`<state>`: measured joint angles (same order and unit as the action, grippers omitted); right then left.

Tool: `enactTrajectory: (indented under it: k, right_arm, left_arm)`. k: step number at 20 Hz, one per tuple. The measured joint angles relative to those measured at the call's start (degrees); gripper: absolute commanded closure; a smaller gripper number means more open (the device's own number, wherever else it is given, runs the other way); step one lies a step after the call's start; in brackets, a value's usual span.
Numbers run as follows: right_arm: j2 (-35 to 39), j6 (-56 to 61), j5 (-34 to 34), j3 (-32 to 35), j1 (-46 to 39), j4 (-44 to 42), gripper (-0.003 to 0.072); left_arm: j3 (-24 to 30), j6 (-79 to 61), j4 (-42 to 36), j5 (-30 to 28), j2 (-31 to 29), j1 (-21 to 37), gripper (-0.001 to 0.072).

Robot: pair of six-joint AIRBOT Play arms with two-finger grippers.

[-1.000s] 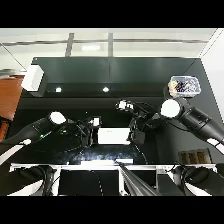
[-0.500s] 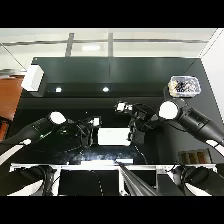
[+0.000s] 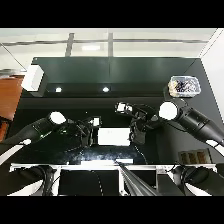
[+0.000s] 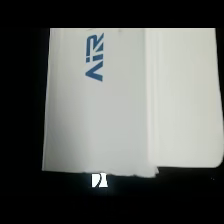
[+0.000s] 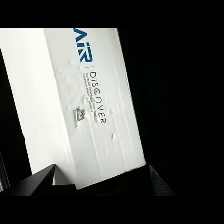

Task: Fold the box and place the chain.

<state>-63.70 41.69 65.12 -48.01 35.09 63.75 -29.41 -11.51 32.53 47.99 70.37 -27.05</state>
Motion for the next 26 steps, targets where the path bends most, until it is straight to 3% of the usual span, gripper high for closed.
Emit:
enactTrajectory:
  k: [6,13,26]
  right_arm:
    - [-0.1,0.6,-0.7,-0.3,1.8,1.6,-0.0030]
    - [0.8,1.7,4.5,-7.1,2.9,2.8,-0.0030]
    - [1.1,5.7,0.6,-2.1,5.1,0.4,-0.0031]
  left_arm:
    - [0.0,0.0,0.0,0.0,0.0,0.0,0.0221]
    - [0.0,0.0,0.0,0.0,0.0,0.0,0.0221]
    - [0.0,0.0,0.0,0.0,0.0,0.0,0.0221]
